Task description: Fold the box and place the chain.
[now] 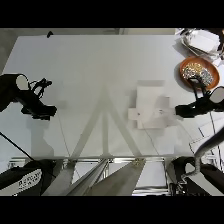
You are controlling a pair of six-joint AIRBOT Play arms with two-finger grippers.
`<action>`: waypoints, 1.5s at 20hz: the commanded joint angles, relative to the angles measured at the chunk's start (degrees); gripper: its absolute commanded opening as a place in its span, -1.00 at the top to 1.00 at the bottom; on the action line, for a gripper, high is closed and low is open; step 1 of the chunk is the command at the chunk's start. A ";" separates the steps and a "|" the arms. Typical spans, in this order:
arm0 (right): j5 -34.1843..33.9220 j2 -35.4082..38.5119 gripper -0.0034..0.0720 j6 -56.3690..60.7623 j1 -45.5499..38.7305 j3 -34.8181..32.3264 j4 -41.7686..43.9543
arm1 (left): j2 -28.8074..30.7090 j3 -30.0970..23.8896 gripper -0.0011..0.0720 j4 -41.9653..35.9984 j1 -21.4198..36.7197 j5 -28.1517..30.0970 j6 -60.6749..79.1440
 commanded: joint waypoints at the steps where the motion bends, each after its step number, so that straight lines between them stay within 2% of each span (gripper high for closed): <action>1: -8.92 8.09 0.89 -0.31 9.42 -7.32 8.87 | 0.04 -0.02 0.94 0.02 0.04 0.02 0.00; 4: -11.43 9.09 0.89 2.29 17.27 -8.04 9.01 | 0.04 -0.02 0.94 0.02 0.04 0.68 0.04; 7: -14.97 9.09 0.89 4.68 23.80 -8.04 8.87 | 0.02 -0.02 0.94 -1.53 0.00 4.63 0.52; 10: -17.11 9.09 0.89 6.14 27.30 -8.04 8.83 | -0.09 -0.13 0.93 -9.53 -0.07 12.57 4.70; 11: -17.16 9.09 0.89 6.86 27.96 -8.04 8.81 | -0.17 -0.13 0.83 -14.03 -0.07 14.69 9.09; 13: -17.09 9.09 0.89 7.52 28.57 -8.04 8.85 | -0.94 -0.13 -0.46 -28.24 -0.07 16.92 23.93; 16: -17.05 9.09 0.89 7.52 28.61 -8.04 9.01 | -3.91 -0.09 -0.50 -51.95 -0.96 15.08 45.16; 18: -16.96 9.09 0.89 7.50 28.61 -8.04 8.98 | -6.43 -0.02 -0.50 -60.02 -3.15 15.96 52.33; 22: -16.92 9.09 0.89 7.50 28.61 -8.04 9.03 | -14.80 4.50 -0.47 -61.90 -8.26 15.39 58.03; 27: -15.80 9.09 0.89 7.48 28.61 -8.04 9.03 | -26.14 16.31 -0.46 -61.88 -10.51 7.93 57.68; 30: -15.28 9.09 0.89 7.50 28.61 -8.04 9.03 | -29.11 18.12 -0.46 -61.66 -11.72 3.93 60.19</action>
